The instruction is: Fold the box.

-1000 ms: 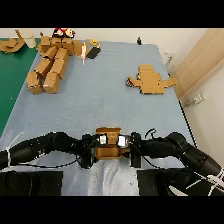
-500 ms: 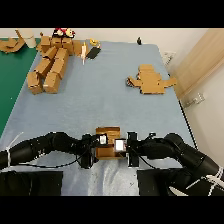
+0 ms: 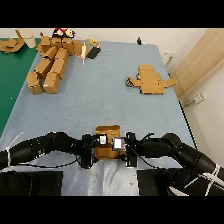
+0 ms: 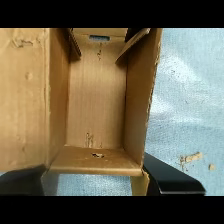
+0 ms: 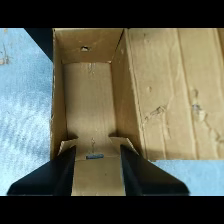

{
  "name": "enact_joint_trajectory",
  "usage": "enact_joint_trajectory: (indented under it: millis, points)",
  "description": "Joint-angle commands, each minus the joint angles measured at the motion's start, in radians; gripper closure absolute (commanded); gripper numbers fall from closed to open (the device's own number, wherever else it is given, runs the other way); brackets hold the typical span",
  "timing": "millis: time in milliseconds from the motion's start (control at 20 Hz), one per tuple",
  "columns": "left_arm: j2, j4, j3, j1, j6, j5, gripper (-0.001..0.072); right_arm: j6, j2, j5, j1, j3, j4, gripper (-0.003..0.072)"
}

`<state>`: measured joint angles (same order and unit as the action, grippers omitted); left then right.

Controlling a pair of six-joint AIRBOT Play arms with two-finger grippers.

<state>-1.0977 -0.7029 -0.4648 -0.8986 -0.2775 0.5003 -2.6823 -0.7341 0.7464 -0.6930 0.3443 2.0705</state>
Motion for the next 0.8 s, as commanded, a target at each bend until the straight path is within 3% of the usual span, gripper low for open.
enact_joint_trajectory:
  millis: [0,600,750]
  points:
    - [0.0,0.0,0.0,0.001,0.0,0.0,0.0196,0.0,-0.002,-0.002,-0.001,-0.001,0.005,0.0236]
    - [0.0,0.001,0.0,0.001,0.0,0.0,0.0196,0.032,0.001,0.021,-0.001,-0.001,-0.013,0.0244]
    - [0.0,0.0,0.0,0.001,0.0,0.0,0.0196,0.18,0.038,0.05,0.0,0.001,-0.114,0.0401]
